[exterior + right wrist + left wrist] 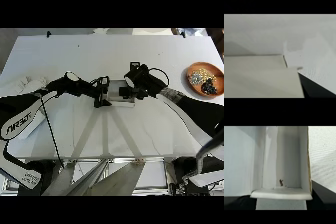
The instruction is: Fold the box and place the chain.
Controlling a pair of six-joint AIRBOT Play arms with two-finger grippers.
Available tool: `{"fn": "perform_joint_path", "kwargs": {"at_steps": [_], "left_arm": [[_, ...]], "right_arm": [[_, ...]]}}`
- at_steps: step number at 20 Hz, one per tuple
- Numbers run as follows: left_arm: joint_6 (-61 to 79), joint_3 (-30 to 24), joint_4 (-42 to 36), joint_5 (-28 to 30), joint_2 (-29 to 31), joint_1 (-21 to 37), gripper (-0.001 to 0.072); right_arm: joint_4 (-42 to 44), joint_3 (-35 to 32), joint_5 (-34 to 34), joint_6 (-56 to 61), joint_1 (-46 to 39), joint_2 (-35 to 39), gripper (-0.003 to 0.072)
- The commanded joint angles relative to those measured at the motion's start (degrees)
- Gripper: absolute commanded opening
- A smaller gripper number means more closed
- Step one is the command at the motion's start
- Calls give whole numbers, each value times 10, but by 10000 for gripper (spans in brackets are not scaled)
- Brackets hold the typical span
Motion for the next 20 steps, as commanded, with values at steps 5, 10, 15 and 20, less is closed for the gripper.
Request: {"fn": "perform_joint_path", "kwargs": {"at_steps": [5,10,15,20], "left_arm": [[0,0,0,0,0,1,500],[0,0,0,0,0,1,500],[0,0,0,0,0,1,500],[0,0,0,1,0,1,500]], "right_arm": [[-31,0,60,-66,-19,64,462],[-35,0,51,-152,-96,152,463],[-36,0,45,-286,-268,180,463],[-5,0,-49,-374,-457,169,463]]}}
